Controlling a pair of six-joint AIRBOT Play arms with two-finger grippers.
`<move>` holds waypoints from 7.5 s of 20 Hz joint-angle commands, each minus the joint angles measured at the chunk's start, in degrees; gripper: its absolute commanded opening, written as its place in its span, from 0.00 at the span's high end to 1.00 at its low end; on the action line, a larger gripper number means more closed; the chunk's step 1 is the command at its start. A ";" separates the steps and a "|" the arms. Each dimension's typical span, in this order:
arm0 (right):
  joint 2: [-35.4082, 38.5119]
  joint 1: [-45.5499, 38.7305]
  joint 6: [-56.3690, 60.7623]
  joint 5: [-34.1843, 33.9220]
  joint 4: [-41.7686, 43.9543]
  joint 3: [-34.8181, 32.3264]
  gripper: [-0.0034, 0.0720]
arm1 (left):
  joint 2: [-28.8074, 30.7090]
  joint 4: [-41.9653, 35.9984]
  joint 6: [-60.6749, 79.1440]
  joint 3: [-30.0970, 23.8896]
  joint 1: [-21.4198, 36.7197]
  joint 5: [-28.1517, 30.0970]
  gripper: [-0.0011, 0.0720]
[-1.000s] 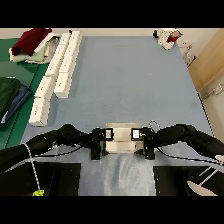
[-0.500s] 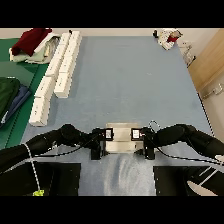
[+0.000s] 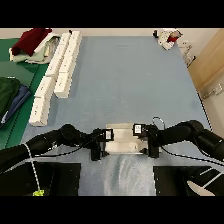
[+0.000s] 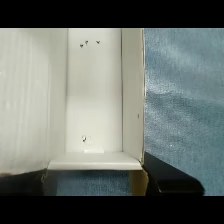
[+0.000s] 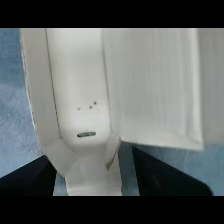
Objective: Fold the box.
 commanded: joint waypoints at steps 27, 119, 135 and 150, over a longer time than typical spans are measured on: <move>-19.58 1.57 66.42 14.86 17.57 10.97 0.64 | -0.04 -0.04 -0.04 0.04 0.00 0.22 0.35; 6.45 2.19 69.40 -12.44 -37.86 6.56 0.95 | -0.04 -0.04 -0.04 0.04 0.00 0.22 0.35; -6.49 -34.86 59.89 -20.39 10.23 -2.43 0.95 | -0.04 -0.04 -0.04 0.04 0.00 0.22 0.35; -3.41 -23.43 58.12 -16.72 15.52 -1.03 0.95 | -0.04 -0.04 -0.04 0.04 0.00 0.22 0.35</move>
